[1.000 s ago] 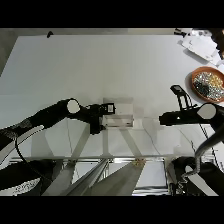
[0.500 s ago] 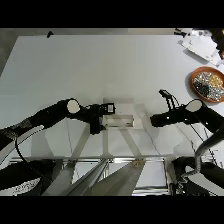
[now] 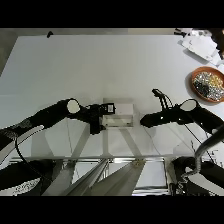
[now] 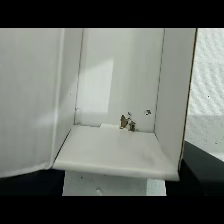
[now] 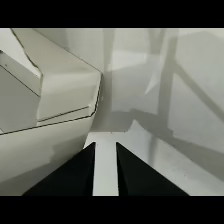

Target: Fold the box and place the chain.

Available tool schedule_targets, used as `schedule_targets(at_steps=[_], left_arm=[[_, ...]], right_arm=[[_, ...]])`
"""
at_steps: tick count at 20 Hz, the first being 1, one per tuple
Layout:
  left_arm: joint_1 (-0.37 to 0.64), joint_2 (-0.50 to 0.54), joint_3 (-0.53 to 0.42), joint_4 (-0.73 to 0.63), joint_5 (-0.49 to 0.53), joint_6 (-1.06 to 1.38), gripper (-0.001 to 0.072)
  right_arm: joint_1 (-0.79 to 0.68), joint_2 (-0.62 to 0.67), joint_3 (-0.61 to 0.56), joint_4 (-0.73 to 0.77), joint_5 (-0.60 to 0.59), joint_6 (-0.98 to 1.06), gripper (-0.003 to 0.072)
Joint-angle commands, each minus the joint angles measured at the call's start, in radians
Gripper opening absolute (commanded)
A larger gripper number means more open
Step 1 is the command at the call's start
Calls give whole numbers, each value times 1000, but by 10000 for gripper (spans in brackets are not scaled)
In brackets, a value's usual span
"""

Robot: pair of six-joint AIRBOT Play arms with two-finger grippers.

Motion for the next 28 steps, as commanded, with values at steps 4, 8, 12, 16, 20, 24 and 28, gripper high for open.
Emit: schedule_targets(at_steps=[4, 8, 12, 16, 20, 24, 28], left_arm=[[0, 0, 0, 0, 0, 0, 412], [0, 0, 0, 0, 0, 0, 412], [0, 0, 0, 0, 0, 0, 412], [0, 0, 0, 0, 0, 0, 412], [0, 0, 0, 0, 0, 0, 412], [0, 0, 0, 0, 0, 0, 412], [0, 0, 0, 0, 0, 0, 412]], right_arm=[[6, 37, 33, 40, 40, 18, 301], [6, 39, 36, 63, 54, 14, 301], [6, 65, 54, 77, 81, 14, 346], [14, 66, 54, 78, 99, 14, 417], [93, 66, 54, 77, 24, 19, 440], [148, 66, 54, 23, -47, 106, 481], [221, 66, 94, -131, -89, 262, 481]])
